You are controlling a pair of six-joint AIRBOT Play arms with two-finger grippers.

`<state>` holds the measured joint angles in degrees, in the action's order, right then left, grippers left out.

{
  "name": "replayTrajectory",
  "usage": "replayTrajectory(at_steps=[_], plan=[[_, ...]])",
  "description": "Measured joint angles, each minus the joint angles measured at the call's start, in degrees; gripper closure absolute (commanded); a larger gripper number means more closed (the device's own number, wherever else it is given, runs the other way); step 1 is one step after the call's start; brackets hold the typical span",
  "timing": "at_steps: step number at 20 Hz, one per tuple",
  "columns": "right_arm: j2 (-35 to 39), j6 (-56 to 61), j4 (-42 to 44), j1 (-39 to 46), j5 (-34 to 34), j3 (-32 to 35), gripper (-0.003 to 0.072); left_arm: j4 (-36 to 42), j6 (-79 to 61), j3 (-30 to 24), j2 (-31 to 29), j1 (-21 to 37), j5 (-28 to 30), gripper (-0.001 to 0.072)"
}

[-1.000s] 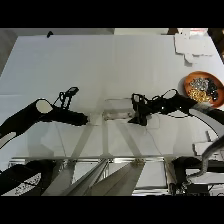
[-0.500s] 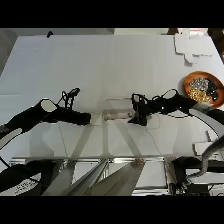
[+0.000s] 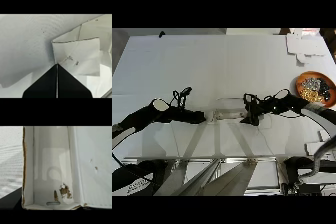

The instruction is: Fold the box and place the chain.

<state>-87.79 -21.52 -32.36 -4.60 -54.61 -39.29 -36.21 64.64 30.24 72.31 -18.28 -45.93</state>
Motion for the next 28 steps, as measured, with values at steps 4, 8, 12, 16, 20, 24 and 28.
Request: replayTrajectory(at_steps=[4,8,12,16,20,24,28], plan=[[0.00,0.00,0.00,0.00,0.00,0.00,0.0228,-2.91,1.49,0.02,0.02,-0.02,1.57,0.0712],[0.00,0.00,0.00,0.00,-0.02,0.00,0.0228,-5.46,3.19,0.02,0.02,-0.02,2.03,0.0713],[0.00,0.00,0.00,0.00,-0.02,0.00,0.0228,-6.01,3.96,0.04,0.02,-0.87,2.36,0.0712],[0.00,0.02,-0.02,0.00,-0.02,0.00,0.0228,-3.32,3.61,-0.07,0.13,-2.12,1.75,0.0712],[0.00,0.02,0.00,0.00,-0.02,0.00,0.0228,0.50,2.34,-0.04,-0.02,-2.29,1.90,0.0711],[0.00,0.02,-0.02,0.00,-0.02,0.00,0.0228,3.80,0.96,-0.04,-0.57,-2.34,1.60,0.0702],[0.00,0.02,-0.02,0.00,-0.02,0.00,0.0228,8.50,-0.90,-0.04,-1.44,-2.34,1.57,0.0698]])
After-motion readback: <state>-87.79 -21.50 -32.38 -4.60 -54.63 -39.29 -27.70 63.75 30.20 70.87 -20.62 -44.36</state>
